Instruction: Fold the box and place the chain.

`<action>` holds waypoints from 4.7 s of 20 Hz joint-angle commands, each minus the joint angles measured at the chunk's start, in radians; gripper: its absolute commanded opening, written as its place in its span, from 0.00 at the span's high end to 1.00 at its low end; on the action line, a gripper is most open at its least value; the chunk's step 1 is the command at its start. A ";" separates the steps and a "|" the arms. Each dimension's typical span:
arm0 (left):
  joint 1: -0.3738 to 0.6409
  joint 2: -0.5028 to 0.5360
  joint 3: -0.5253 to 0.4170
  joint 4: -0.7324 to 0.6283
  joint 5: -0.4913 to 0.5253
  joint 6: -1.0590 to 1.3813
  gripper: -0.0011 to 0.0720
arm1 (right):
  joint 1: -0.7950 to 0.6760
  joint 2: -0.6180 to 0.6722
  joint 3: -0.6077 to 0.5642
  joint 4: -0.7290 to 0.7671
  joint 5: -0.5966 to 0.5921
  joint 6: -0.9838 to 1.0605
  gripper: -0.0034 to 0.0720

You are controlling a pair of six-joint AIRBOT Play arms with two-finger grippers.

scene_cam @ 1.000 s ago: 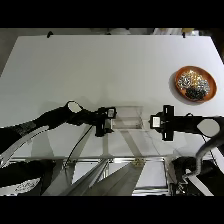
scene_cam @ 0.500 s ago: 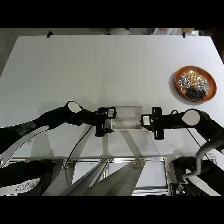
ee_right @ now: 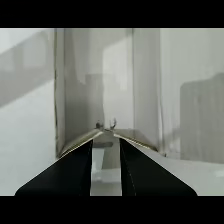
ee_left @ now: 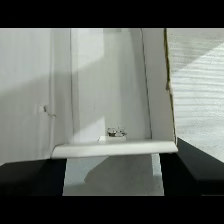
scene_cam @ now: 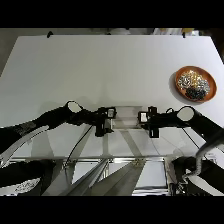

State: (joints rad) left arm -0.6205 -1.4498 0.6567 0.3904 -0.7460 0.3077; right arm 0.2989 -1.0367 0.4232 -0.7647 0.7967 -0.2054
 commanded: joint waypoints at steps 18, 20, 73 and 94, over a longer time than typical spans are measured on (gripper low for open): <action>0.000 0.000 0.000 -0.001 0.001 0.000 0.61 | -0.167 0.375 0.000 -0.148 0.041 0.789 0.93; 0.000 0.000 0.000 -0.001 0.002 0.000 0.61 | -0.278 0.418 0.000 -0.175 0.037 0.957 0.93; 0.000 0.000 0.000 -0.001 0.002 0.000 0.61 | 0.134 -0.035 0.197 -0.329 0.099 1.834 0.51; 0.000 0.000 0.000 -0.001 0.002 0.000 0.61 | 0.367 -0.270 0.350 -0.668 0.188 2.252 0.64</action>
State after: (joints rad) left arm -0.6205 -1.4498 0.6567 0.3901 -0.7456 0.3077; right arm 0.6506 -1.2896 0.7624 -1.4143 0.9581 2.0197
